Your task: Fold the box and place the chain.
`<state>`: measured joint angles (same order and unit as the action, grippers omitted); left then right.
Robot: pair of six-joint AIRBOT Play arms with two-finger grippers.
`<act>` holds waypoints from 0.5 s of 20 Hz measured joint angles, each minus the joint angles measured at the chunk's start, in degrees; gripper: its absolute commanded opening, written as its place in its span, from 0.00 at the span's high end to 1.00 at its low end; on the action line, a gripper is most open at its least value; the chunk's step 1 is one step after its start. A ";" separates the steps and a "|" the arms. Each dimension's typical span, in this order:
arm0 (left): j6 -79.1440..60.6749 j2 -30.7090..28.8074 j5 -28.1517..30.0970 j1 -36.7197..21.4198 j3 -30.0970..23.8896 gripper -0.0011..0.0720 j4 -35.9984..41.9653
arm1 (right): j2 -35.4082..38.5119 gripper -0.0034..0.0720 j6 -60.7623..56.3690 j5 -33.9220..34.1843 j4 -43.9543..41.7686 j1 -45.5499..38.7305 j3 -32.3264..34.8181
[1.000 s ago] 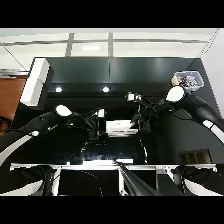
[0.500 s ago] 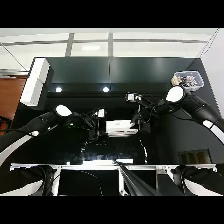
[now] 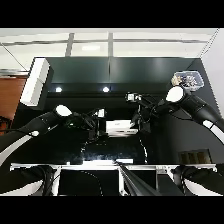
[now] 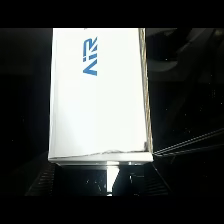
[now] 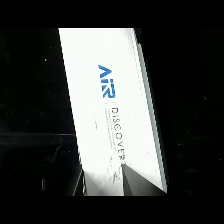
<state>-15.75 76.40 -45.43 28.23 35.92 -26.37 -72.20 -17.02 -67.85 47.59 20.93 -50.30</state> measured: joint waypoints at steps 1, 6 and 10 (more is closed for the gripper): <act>0.00 0.00 0.00 0.00 0.02 0.59 -0.02 | 0.00 0.58 -0.04 0.04 0.22 0.00 0.00; 0.04 0.00 0.13 0.00 0.00 0.59 0.00 | 0.02 0.58 -0.11 0.09 1.62 0.17 0.00; 0.04 0.00 0.11 0.00 0.00 0.59 0.02 | 0.02 0.58 -0.28 0.37 2.97 1.07 0.00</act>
